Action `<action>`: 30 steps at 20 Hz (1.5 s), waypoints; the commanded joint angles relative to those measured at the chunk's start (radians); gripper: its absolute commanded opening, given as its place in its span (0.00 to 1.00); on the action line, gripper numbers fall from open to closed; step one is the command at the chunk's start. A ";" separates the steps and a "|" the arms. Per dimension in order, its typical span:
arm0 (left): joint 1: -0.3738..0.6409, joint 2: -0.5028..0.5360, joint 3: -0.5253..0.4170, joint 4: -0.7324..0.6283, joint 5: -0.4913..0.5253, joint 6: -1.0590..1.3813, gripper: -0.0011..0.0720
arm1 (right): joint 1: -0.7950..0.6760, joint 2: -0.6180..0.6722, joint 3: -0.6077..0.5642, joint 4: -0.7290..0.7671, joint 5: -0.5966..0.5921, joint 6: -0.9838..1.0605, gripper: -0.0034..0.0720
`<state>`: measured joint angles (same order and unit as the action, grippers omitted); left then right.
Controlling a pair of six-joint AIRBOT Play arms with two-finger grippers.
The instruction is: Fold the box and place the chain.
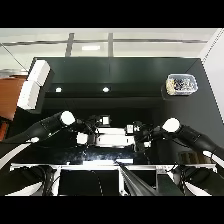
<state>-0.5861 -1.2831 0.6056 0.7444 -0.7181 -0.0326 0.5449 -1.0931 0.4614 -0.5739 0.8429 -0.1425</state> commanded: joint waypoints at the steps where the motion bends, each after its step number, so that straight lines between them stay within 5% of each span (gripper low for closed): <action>1: 0.001 0.000 0.000 -0.002 0.004 -0.001 0.05 | 0.002 -0.003 -0.006 -0.020 -0.027 0.001 0.99; 30: 0.001 0.000 0.000 -0.002 0.004 -0.001 0.05 | 0.006 -0.034 -0.040 -0.005 -0.130 0.007 0.99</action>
<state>-0.5861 -1.2831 0.6056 0.7410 -0.7139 -0.0341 0.5499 -1.1263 0.4229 -0.5957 0.7254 -0.1356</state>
